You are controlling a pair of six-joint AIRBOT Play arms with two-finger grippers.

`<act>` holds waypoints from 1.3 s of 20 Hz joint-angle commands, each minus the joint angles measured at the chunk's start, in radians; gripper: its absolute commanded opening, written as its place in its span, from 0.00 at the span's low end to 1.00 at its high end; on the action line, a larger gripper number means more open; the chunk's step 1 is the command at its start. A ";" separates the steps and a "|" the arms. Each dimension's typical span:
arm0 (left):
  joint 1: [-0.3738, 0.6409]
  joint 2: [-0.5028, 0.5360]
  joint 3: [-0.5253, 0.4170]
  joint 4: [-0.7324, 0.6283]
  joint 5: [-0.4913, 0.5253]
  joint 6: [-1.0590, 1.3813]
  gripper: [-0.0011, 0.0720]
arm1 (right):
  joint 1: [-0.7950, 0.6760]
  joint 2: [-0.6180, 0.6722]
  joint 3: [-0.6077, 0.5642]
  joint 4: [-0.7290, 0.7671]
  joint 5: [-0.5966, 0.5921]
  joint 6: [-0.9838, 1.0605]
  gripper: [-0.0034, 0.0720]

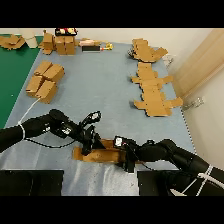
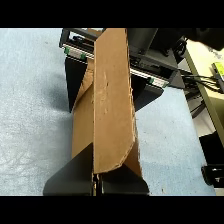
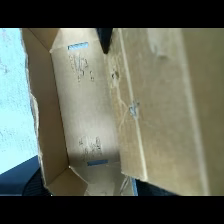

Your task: Fold the box.

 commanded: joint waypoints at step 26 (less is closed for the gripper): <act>0.000 0.000 0.001 -0.040 0.025 0.001 0.03 | 0.001 -0.006 0.014 -0.052 -0.043 0.003 0.75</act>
